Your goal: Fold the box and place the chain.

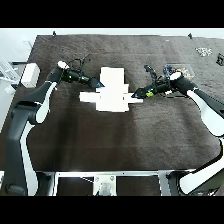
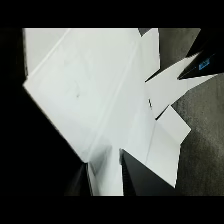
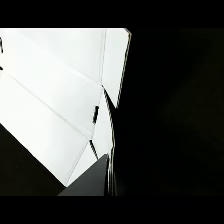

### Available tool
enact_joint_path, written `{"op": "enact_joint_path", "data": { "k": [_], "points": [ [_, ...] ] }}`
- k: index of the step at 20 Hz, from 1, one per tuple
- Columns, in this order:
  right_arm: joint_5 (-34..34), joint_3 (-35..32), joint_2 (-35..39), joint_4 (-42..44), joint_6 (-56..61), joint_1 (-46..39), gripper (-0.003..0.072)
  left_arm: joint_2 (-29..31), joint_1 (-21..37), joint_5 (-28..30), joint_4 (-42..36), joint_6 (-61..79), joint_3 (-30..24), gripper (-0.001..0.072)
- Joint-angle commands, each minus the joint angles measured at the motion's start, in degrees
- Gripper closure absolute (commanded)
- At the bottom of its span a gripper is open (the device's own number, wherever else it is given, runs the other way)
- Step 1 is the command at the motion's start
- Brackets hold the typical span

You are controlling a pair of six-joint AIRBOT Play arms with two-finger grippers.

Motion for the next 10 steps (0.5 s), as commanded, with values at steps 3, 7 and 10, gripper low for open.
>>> {"op": "enact_joint_path", "data": {
  "k": [3,7,10],
  "points": [
    [0.02,-0.02,-0.04,0.02,0.00,0.04,0.0674,-0.02,-0.02,0.00,-0.24,0.48,0.04,0.0461],
    [0.02,-0.02,-0.04,0.02,-0.02,0.04,0.0674,-0.02,-0.02,-0.02,-0.59,1.70,0.04,0.0436],
    [0.00,-0.02,-0.04,0.02,0.00,0.02,0.0674,-0.02,-0.02,0.02,-1.36,2.43,0.04,0.0404]
  ]
}}
